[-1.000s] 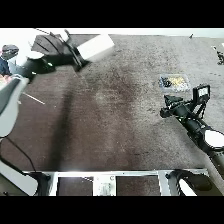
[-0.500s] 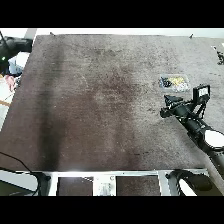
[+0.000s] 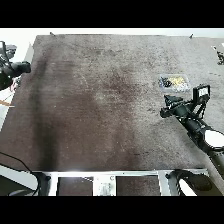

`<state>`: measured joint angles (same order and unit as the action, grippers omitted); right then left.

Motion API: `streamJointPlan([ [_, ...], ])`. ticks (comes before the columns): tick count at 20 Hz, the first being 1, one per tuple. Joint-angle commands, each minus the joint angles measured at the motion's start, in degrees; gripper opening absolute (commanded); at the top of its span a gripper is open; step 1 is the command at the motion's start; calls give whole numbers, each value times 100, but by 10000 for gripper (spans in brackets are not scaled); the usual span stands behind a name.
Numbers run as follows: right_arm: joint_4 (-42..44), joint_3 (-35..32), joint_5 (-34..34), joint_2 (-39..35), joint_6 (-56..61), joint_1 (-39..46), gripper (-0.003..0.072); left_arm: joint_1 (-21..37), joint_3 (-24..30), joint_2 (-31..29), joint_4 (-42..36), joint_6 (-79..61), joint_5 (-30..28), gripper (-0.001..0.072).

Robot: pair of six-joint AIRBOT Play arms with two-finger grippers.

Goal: Fold the box and place the chain.

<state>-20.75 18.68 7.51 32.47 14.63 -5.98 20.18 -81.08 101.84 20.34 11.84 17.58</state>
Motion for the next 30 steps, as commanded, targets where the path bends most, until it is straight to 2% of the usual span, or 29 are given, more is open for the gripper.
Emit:
streamJointPlan([
  [1, 0, -4, 17, -4, 0, -2, 10, 90, 44, 348, 68, 17, 37, 9],
  [14, 0, -2, 9, -4, 0, -2, 10, 315, 37, 907, 525, -15, 136, 12],
  [15, 0, -4, 4, -4, 0, -2, 10, 315, 37, 905, 522, -48, 149, 166],
  [16, 0, -4, 4, -4, 0, -2, 10, 315, 24, 892, 518, -144, 125, 656],
  [17, 0, -4, -4, -4, 0, -2, 10, 315, 24, 861, 476, -125, -4, 713],
  [19, 0, -4, -2, -4, 0, -2, 10, 315, -26, 739, 479, -138, -52, 719],
  [22, 0, -4, -2, -4, 0, -2, 10, 315, -205, 385, 474, -114, 247, 719],
  [29, 0, -4, -4, -4, 0, -2, 10, 315, -308, -1285, 472, 240, 881, 710],
  [30, 0, -2, -2, -4, 0, -2, 10, 315, -308, -1556, 470, 420, 973, 414],
])
